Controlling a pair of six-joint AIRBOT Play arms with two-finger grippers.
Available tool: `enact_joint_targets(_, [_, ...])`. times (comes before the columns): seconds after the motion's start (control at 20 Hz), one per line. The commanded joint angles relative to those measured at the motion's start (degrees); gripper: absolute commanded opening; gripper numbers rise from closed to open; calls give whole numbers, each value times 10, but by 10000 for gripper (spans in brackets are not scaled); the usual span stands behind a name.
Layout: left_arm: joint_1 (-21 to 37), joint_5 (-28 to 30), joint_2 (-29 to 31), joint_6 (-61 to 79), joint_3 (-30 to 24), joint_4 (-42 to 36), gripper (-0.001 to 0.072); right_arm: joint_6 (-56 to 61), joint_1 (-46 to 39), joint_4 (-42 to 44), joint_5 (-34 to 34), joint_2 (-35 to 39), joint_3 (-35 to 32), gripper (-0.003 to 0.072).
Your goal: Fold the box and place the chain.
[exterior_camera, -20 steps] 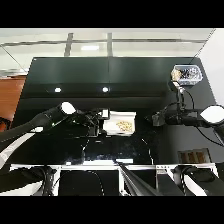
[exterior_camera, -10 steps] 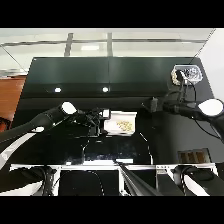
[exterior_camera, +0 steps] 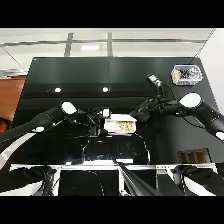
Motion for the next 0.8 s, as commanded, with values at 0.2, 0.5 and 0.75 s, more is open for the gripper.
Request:
enact_joint_targets(0.2, [0, 0, 0, 0, 0, -1, 390, -186, 44, -76, 90, -5, 2, 643])
enact_joint_targets(0.5, [0, -2, 0, 0, 0, -1, 390, -210, 53, -74, 71, -5, 2, 643])
enact_joint_targets(0.75, [0, -2, 0, 0, 0, -1, 390, -202, 53, -73, 28, -8, 2, 642])
